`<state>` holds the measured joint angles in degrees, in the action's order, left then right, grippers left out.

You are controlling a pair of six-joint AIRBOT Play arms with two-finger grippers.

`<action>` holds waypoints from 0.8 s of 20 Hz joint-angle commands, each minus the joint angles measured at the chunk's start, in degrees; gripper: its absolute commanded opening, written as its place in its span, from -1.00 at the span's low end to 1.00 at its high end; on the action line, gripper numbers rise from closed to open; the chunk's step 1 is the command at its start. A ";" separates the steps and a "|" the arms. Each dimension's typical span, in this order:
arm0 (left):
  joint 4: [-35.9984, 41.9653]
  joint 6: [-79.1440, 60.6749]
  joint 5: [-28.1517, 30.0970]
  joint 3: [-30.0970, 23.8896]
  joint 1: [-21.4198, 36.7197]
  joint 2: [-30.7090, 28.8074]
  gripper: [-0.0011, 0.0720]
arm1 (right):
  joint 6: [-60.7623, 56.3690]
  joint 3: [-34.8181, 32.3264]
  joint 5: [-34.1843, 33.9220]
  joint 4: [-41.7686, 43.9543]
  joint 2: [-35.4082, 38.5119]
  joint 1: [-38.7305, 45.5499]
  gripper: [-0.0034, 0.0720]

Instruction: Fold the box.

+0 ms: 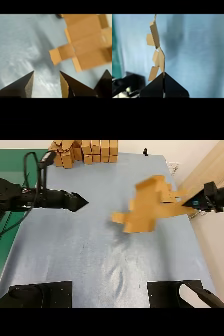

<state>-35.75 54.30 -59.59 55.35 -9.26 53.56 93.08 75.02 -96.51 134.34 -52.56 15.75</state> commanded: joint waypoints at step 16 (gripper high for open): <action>10.95 -17.16 -16.26 -0.02 13.42 23.71 0.32 | 37.97 -46.95 57.31 11.13 -8.55 -33.42 -0.90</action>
<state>-29.76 42.76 -72.55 55.35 4.78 70.98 122.83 29.95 -47.86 145.51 -58.15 -15.44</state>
